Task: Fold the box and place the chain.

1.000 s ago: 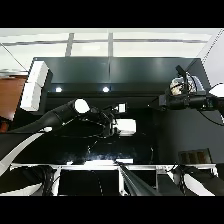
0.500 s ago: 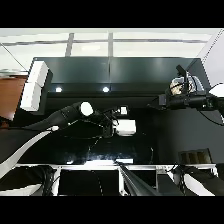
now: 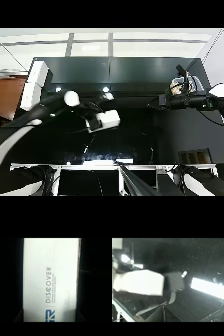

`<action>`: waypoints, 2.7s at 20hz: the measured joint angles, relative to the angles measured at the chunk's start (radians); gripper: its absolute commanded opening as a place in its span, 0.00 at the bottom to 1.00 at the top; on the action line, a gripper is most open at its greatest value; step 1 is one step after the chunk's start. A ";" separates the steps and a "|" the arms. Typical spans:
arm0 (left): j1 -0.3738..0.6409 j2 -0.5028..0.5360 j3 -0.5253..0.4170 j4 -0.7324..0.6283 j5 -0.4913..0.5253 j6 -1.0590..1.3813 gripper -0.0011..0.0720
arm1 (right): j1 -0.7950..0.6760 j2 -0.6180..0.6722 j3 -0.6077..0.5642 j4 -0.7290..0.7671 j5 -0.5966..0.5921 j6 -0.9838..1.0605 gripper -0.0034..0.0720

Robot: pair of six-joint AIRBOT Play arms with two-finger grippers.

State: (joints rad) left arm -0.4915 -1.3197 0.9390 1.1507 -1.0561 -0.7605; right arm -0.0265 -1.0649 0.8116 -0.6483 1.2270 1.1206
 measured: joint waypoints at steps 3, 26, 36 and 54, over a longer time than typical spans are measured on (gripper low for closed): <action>0.231 0.107 -0.051 0.101 -0.082 -0.126 0.38 | 0.000 0.000 0.000 0.000 0.000 -0.003 0.07; 1.188 0.176 -0.171 0.104 0.064 0.000 0.99 | 0.000 0.000 0.000 0.000 -0.061 -0.003 0.07; 1.083 0.203 0.110 0.074 0.011 -0.085 0.92 | 0.000 0.000 0.004 0.000 -0.068 0.032 0.07; 0.318 0.468 -0.174 -0.050 0.237 -0.577 0.06 | 0.081 0.415 -0.134 -0.771 -0.219 0.447 0.07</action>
State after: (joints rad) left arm -0.1734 -0.8513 0.7654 1.1004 -0.8192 -1.3376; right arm 0.0544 -0.6498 0.6777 -1.4189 1.0080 1.5677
